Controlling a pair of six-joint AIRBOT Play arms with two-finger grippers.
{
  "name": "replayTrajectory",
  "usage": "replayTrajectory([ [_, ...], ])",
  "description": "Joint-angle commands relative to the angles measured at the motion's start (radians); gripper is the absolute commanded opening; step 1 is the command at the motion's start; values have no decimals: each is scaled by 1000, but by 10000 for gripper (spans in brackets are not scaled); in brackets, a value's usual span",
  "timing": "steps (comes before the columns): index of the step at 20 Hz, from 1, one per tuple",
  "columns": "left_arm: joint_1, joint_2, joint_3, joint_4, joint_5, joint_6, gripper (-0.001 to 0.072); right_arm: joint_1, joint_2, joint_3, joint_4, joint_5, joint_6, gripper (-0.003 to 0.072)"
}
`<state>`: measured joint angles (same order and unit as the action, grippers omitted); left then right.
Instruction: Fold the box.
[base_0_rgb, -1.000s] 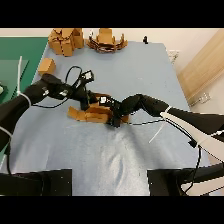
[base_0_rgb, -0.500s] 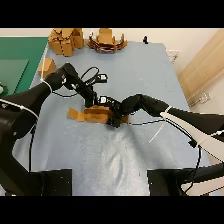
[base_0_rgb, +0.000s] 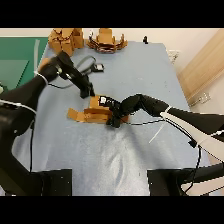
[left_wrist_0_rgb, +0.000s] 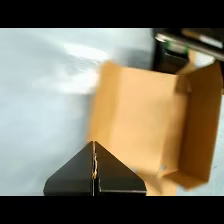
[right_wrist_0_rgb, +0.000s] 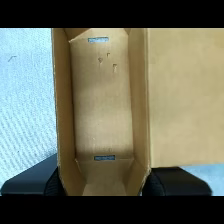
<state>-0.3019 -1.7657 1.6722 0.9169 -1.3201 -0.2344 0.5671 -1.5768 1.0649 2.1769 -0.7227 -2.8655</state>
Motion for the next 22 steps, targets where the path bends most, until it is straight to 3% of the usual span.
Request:
replayTrajectory([
  [1, 117, 124, 2, -83, 1, -28, 6, 0, -1, 0, 0, -4, 0, 75],
  [3, 197, 254, -113, -75, 37, 16, 6, 0, -1, 0, 0, -15, 0, 74],
  [6, 280, 431, -384, -38, 80, 187, 6, 0, -1, 0, 0, -20, 0, 75],
  [9, 270, 465, -597, -26, 92, 342, 17, 0, -1, 0, 1, -21, 1, 75],
  [10, 246, 462, -649, -27, 145, 368, 103, 1, -1, 0, 1, -22, 1, 75],
  [11, 218, 454, -685, -27, 199, 369, 521, 1, -1, 0, 4, -24, 1, 75],
  [12, 183, 442, -708, -26, 265, 364, 693, 0, -1, 0, 3, -26, 1, 74],
  [17, 40, 383, -713, -10, 288, 384, 693, 0, -1, 0, 3, -31, 1, 75],
  [21, -12, 349, -713, -12, 326, 375, 690, 0, -1, 0, 3, -31, 1, 75],
  [22, -16, 349, -713, -14, 323, 373, 549, 0, -1, 0, 3, -31, 1, 75],
])
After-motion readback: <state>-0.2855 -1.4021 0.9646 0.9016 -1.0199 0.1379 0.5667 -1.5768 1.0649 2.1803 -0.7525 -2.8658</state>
